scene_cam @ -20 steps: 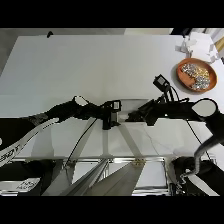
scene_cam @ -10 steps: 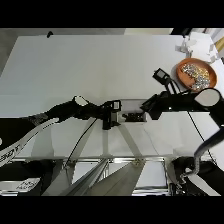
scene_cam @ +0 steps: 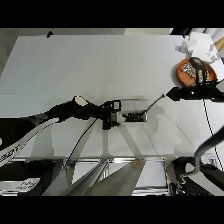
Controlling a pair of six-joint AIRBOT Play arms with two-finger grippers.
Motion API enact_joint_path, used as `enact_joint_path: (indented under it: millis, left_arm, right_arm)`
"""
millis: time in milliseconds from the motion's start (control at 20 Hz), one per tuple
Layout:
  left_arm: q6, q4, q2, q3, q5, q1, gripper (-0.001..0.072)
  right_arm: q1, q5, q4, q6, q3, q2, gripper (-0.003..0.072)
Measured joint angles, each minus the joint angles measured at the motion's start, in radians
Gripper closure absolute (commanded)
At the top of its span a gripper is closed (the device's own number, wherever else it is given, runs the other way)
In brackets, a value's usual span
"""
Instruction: Fold the box and place the chain.
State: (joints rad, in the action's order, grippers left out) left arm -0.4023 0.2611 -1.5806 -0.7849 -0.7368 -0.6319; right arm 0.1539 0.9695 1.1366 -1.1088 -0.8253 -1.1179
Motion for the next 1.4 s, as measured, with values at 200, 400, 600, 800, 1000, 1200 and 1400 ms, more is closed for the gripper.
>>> enact_joint_path:
  millis: [200, 400, 600, 800, 1000, 1200, 1400]
  left_arm:
    - [0.000, 0.000, 0.000, 0.000, 0.000, 0.000, 0.0698]
    - [0.000, 0.000, 0.000, 0.000, 0.000, 0.000, 0.0698]
    - [0.000, 0.000, 0.000, 0.000, 0.000, 0.000, 0.0698]
    - [0.000, 0.000, 0.000, 0.000, 0.000, 0.000, 0.0698]
    - [0.000, 0.000, 0.000, 0.000, 0.000, 0.000, 0.0698]
    - [0.000, 0.000, 0.000, 0.000, 0.000, 0.000, 0.0698]
    - [0.000, 0.000, 0.000, 0.000, 0.000, 0.000, 0.0698]
  right_arm:
    - [-0.065, -0.016, 0.165, -0.060, -0.095, -0.167, 0.0276]
    - [-0.118, -0.065, 0.271, -0.103, -0.139, -0.268, 0.0280]
    - [-0.134, -0.108, 0.304, -0.118, -0.151, -0.322, 0.0291]
    - [-0.147, -0.124, 0.317, -0.122, -0.154, -0.351, 0.0363]
    - [-0.163, -0.122, 0.319, -0.125, -0.154, -0.360, 0.0402]
    - [-0.169, -0.103, 0.320, -0.127, -0.154, -0.366, 0.0455]
    - [-0.172, -0.081, 0.315, -0.151, -0.156, -0.383, 0.0615]
